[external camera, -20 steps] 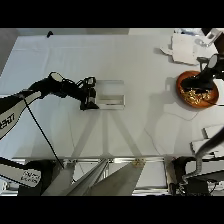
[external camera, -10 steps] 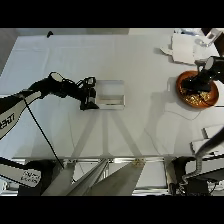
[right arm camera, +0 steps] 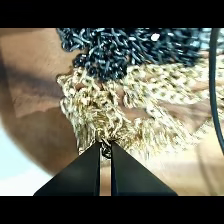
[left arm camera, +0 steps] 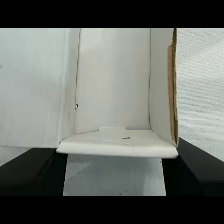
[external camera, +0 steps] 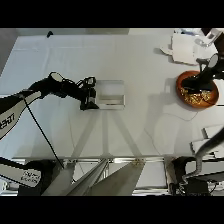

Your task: Fold the box and place the chain.

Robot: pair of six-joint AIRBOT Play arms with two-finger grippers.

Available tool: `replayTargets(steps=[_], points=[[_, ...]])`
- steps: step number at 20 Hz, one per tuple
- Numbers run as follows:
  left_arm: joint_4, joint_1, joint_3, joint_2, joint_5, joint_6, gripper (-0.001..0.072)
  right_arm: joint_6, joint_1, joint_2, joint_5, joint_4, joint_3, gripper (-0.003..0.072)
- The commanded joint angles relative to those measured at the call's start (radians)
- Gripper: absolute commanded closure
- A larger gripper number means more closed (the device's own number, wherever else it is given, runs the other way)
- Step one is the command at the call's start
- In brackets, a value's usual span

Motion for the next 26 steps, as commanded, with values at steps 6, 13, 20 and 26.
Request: replayTargets(steps=[6, 13, 20, 26], points=[[0.000, 0.000, 0.000, 0.000, 0.000, 0.000, 0.0314, -0.060, 0.006, 0.261, 0.036, 0.103, 0.000, 0.0674], [0.000, 0.000, 0.000, 0.000, 0.000, 0.000, 0.0314, -0.060, 0.274, 0.394, 0.100, 0.114, 0.000, 0.0673], [0.000, 0.000, 0.000, 0.000, 0.000, 0.000, 0.0314, -0.020, 0.617, 0.396, 0.040, 0.106, 0.000, 0.0674], [0.000, 0.000, 0.000, 0.000, 0.000, 0.000, 0.0314, 0.011, 0.780, 0.377, -0.066, 0.107, 0.000, 0.0674]])
